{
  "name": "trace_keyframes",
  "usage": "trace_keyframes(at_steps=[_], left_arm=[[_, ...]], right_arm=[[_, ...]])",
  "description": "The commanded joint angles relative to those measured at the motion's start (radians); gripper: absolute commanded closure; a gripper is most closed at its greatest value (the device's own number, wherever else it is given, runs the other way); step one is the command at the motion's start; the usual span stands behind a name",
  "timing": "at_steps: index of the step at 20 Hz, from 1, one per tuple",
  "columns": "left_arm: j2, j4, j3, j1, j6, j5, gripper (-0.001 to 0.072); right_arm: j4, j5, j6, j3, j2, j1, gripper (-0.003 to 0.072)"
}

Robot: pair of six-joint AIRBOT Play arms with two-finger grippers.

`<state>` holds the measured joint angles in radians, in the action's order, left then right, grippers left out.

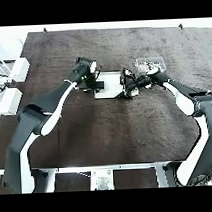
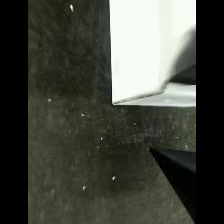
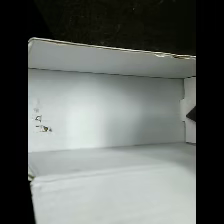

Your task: Fold the box and place the chain.

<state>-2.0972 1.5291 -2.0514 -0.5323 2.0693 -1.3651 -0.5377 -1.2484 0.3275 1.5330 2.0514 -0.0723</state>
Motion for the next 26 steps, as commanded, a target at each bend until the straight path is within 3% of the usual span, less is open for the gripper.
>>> trace_keyframes(at_steps=[1,6,7,8,9,14,20,22,26], left_arm=[[0.034,-0.064,-0.018,0.007,-0.055,-0.023,0.0285],[0.134,-0.07,-0.013,0.035,-0.158,-0.03,0.0283],[0.15,-0.07,-0.01,0.04,-0.207,-0.03,0.0203],[0.159,-0.072,-0.011,0.048,-0.243,-0.034,0.0032],[0.172,-0.073,-0.008,0.055,-0.287,-0.038,0.0005],[0.214,-0.129,-0.002,0.109,-0.539,-0.075,0.0005],[0.246,-0.5,0.037,0.241,-0.912,-0.087,0.0006],[0.246,-0.516,0.037,0.258,-0.928,-0.09,0.0005],[0.246,-0.479,0.037,0.258,-0.928,0.101,0.0006]], right_arm=[[0.004,-0.002,-0.001,0.0,0.0,-0.001,0.0092],[0.004,-0.002,-0.001,0.0,0.0,-0.001,0.0092],[0.004,-0.002,-0.001,0.0,0.0,-0.001,0.0092],[0.004,-0.002,-0.001,0.0,0.0,-0.001,0.0092],[0.004,-0.002,-0.001,0.0,0.0,-0.001,0.0092],[0.004,-0.002,-0.001,0.0,0.0,-0.001,0.0092],[0.004,-0.002,-0.001,0.0,0.0,-0.001,0.0092],[0.004,-0.002,-0.001,0.0,0.0,-0.001,0.0092],[0.004,-0.002,-0.001,0.0,0.0,-0.001,0.0092]])
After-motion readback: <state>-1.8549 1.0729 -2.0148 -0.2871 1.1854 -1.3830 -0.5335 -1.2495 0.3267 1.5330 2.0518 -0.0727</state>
